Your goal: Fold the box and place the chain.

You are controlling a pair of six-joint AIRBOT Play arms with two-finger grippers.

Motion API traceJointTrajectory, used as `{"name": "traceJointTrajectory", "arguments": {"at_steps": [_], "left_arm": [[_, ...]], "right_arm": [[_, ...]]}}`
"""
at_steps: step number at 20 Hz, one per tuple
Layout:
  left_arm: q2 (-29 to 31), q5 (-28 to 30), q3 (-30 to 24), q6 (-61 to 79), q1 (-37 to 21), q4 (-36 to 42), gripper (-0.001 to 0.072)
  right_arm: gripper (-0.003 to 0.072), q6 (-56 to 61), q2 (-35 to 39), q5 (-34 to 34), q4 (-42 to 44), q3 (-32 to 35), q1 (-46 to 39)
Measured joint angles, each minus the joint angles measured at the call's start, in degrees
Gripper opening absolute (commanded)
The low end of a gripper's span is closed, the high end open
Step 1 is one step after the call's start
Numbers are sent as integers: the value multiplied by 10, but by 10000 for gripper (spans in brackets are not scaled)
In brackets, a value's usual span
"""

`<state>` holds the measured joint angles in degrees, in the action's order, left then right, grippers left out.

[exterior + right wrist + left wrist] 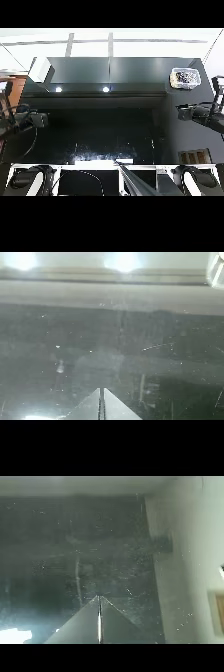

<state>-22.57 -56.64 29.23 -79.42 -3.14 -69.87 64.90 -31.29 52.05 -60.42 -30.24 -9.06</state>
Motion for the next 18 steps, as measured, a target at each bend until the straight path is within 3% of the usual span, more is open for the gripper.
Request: {"name": "traceJointTrajectory", "arguments": {"at_steps": [5,18], "left_arm": [[52,18,-30,-4,0,-10,28],[63,22,-38,-5,0,-15,29]], "right_arm": [[38,-2,8,-14,-5,12,-1],[38,-3,10,-17,-7,14,-1]]}}
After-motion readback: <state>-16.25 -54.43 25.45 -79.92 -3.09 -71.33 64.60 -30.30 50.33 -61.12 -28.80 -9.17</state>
